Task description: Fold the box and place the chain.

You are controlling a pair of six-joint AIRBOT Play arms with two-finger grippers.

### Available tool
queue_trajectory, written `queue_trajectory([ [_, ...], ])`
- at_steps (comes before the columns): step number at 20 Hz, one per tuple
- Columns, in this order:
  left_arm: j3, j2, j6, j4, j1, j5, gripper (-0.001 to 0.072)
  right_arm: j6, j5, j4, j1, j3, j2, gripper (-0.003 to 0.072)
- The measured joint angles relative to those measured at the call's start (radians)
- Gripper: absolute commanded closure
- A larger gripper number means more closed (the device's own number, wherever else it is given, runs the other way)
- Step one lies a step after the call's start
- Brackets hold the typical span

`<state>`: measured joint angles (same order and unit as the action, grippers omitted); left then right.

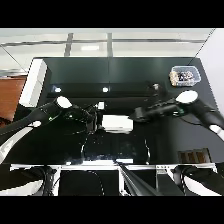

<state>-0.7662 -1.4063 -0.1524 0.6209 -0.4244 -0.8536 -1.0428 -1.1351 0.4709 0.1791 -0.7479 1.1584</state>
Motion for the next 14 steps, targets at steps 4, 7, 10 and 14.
queue_trajectory([
  [4,-0.026,0.048,0.119,0.058,0.002,-0.019,-0.0011,-0.114,-0.143,0.249,-0.166,-0.005,-0.186,0.067],
  [7,-0.073,0.097,0.186,0.1,0.001,-0.088,-0.0011,-0.196,-0.215,0.414,-0.24,-0.006,-0.293,0.0669],
  [10,-0.14,0.11,0.216,0.06,-0.024,-0.121,-0.0009,-0.236,-0.23,0.485,-0.272,-0.006,-0.352,0.0669],
  [14,-0.245,0.045,0.262,0.017,-0.091,-0.116,-0.0009,-0.257,-0.225,0.514,-0.286,-0.006,-0.378,0.0669],
])
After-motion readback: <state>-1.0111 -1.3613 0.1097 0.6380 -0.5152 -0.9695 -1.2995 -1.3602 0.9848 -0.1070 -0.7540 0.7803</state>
